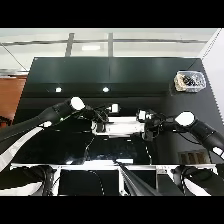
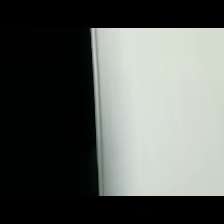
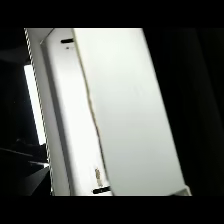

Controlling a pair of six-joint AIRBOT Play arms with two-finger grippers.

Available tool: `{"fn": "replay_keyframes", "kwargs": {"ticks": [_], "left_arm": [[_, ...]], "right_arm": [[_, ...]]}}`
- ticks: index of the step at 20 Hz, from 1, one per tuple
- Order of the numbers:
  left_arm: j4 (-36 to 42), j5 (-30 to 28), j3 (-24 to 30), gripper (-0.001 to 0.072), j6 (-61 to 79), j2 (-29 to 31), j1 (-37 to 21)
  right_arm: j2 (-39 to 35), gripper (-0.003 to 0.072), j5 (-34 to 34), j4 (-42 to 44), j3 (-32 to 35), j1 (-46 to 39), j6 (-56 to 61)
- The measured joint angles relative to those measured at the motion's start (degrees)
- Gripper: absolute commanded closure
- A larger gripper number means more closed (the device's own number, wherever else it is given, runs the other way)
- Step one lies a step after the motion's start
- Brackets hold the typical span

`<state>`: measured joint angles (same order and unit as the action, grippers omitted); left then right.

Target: Fold the box and place the chain.

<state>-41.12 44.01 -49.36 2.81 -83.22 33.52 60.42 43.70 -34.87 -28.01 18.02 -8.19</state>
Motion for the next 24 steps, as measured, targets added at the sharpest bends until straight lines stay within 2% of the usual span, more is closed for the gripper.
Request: {"fn": "replay_keyframes", "kwargs": {"ticks": [8, 24], "left_arm": [[-0.02, -0.02, 0.02, 0.0681, 0.00, -0.02, 0.00], [-0.02, 1.42, 0.02, 0.0681, -0.09, -0.04, -0.02]], "right_arm": [[4.96, -0.0022, -0.11, -2.34, 0.00, 0.35, -3.85], [7.96, -0.0022, 0.24, 0.39, 0.00, 0.15, -5.38]]}}
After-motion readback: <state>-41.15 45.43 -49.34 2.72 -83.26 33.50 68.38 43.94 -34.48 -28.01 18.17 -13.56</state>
